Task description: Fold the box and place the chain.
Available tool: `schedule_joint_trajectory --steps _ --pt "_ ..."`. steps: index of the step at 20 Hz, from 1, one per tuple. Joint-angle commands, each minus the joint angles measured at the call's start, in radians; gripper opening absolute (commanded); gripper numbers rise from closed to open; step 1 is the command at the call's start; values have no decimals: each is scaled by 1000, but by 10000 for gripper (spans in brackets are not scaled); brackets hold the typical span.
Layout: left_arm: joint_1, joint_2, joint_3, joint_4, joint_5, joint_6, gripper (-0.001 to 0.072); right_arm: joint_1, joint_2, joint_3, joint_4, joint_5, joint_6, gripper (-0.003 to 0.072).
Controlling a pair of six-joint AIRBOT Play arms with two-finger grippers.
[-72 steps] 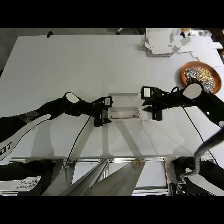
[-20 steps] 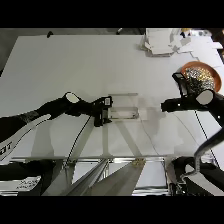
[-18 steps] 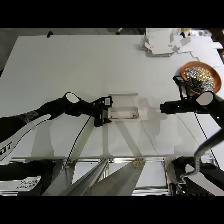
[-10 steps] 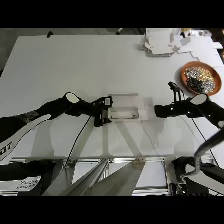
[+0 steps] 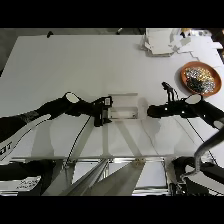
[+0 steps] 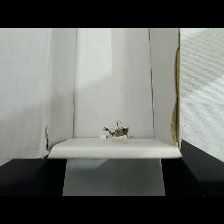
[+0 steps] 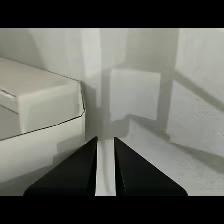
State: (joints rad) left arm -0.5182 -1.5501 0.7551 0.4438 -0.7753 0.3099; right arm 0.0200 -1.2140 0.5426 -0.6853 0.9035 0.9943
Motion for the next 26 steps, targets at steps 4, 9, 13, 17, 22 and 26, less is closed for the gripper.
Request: schedule_joint_trajectory --steps 4,9,13,17,22,26 --pt "-1 0 0 0 0 0 272 21 63 0 120 33 -35 264" --pt "-1 1 0 0 0 0 272 110 63 0 98 -24 -28 351" --pt "-1 1 0 0 0 0 272 194 63 1 -2 -111 94 463" --pt "-1 1 0 0 0 0 272 299 62 72 -194 -133 293 459" --pt "0 1 0 0 0 0 272 412 22 151 -412 -132 586 402" --pt "-1 1 0 0 0 0 272 467 9 183 -531 -108 714 333"
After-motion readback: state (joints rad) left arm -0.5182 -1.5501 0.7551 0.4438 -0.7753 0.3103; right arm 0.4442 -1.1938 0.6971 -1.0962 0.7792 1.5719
